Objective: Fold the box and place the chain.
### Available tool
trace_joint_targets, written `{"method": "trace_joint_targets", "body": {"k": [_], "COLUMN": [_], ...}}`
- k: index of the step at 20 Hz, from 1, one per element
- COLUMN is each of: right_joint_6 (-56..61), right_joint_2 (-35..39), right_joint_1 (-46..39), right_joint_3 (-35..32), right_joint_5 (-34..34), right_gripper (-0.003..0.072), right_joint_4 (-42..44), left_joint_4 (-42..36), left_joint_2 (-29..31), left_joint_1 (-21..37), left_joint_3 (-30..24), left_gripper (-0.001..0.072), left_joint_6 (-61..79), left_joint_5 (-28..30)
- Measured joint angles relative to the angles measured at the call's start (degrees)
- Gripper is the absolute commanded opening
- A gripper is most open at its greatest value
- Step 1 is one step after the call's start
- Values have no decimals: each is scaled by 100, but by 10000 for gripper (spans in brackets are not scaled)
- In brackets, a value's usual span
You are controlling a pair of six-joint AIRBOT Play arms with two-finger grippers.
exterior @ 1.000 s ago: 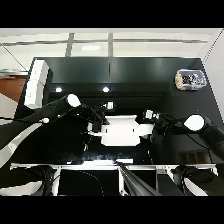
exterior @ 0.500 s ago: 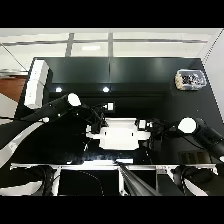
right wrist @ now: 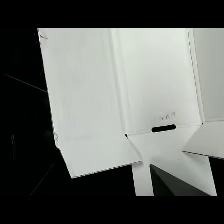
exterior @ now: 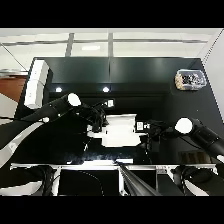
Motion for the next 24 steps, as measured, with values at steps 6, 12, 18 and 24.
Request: {"method": "trace_joint_targets", "body": {"k": [6,12,18,24], "right_joint_6": [-192,-264,-42,4], "right_joint_2": [-70,-81,212,339], "right_joint_1": [295,761,651,387], "right_joint_3": [-131,-254,-118,33], "right_joint_5": [-319,-1123,-1268,-1335], "right_gripper": [697,697,697,698], "right_joint_4": [120,260,210,367], "left_joint_4": [0,-2,-2,11], "left_joint_2": [0,0,0,13], "left_joint_1": [0,0,0,-4], "left_joint_3": [2,2,2,22], "left_gripper": [28,27,26,25], "left_joint_6": [-24,-24,-68,-85], "left_joint_5": [20,15,7,55]}}
